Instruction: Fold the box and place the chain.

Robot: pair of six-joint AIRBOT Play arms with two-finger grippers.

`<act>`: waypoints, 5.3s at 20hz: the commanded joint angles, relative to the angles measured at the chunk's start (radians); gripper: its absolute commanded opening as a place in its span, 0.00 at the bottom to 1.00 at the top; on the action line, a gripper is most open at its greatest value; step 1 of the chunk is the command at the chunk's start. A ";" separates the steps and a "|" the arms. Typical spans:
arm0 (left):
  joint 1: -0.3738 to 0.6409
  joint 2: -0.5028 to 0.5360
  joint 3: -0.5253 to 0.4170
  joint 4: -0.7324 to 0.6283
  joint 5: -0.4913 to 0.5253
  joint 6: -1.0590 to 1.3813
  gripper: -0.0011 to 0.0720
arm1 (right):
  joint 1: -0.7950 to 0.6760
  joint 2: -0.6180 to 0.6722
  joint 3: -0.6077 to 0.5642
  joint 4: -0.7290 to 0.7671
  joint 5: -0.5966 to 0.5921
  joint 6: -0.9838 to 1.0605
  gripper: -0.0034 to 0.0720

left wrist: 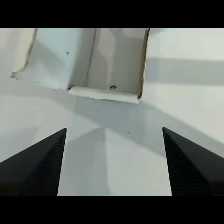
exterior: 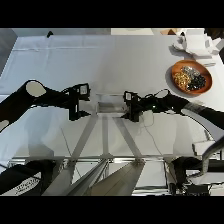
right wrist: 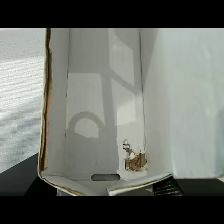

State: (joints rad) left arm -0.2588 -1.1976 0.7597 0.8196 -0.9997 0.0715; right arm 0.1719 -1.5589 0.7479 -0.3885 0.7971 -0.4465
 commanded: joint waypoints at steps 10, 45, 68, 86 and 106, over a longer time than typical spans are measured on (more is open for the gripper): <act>0.074 -0.331 0.035 -0.305 -0.078 0.516 0.97 | 0.000 0.000 0.000 0.000 0.000 0.000 0.57; -0.017 -0.441 0.113 -0.352 -0.009 0.459 0.97 | 0.000 0.000 0.001 0.000 0.000 0.000 0.57; -0.037 -0.391 0.034 -0.266 0.073 0.377 0.97 | 0.000 0.000 0.000 0.000 0.000 0.000 0.57; -0.038 -0.391 0.034 -0.266 0.068 0.374 0.39 | 0.000 0.000 0.001 0.000 0.000 0.000 0.57; -0.038 -0.391 0.034 -0.266 0.068 0.374 0.39 | 0.000 0.001 0.001 0.002 0.019 0.000 0.84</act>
State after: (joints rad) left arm -0.2962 -1.5883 0.7944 0.5549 -0.9325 0.4484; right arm 0.1719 -1.5589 0.7479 -0.3874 0.8097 -0.4469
